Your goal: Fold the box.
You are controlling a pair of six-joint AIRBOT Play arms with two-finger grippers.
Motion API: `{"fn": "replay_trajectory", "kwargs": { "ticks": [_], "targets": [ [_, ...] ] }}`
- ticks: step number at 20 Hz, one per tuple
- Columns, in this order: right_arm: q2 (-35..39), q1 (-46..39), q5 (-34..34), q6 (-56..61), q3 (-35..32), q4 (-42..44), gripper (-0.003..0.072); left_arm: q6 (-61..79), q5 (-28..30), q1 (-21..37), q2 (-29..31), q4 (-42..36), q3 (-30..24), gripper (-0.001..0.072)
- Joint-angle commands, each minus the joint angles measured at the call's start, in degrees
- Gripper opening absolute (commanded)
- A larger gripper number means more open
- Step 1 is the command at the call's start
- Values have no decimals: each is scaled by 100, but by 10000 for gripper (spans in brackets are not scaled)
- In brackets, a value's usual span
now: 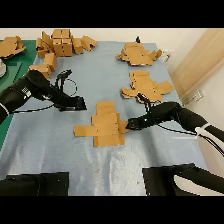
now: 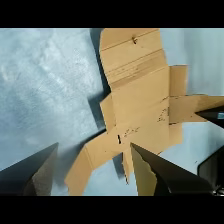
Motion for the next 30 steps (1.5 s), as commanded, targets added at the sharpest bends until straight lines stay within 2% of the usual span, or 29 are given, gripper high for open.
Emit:
{"fn": "replay_trajectory", "kwargs": {
  "ticks": [1, 4, 6, 16, 21, 28, 29, 30],
  "targets": [
    [695, 433, 470, -876, -339, 111, -1, 566, -612, 260, -304, -221, 0, 686],
    [1547, 557, 721, -855, -872, 11, 0, 1241, -894, 398, -662, -944, 0, 687],
    [1812, 557, 828, -850, -1019, 0, 0, 1513, -887, 442, -892, -1445, 2, 687],
    [1770, 557, 813, -614, -1016, -46, 1, 2924, -1029, 426, -1596, -2887, 2, 688],
    [1617, 557, 761, -343, -1016, -140, 1, 3829, -1040, 424, -2039, -3912, 4, 687],
    [1408, 557, 739, -164, -1014, -133, 1, 4428, -1305, 299, -2444, -4107, 15, 685],
    [1408, 557, 730, -162, -1014, -133, 1, 4450, -1351, 232, -2476, -4118, 28, 585],
    [1408, 557, 730, -146, -1014, -133, 1, 4531, -1401, 162, -2490, -4118, 57, 514]
  ]
}}
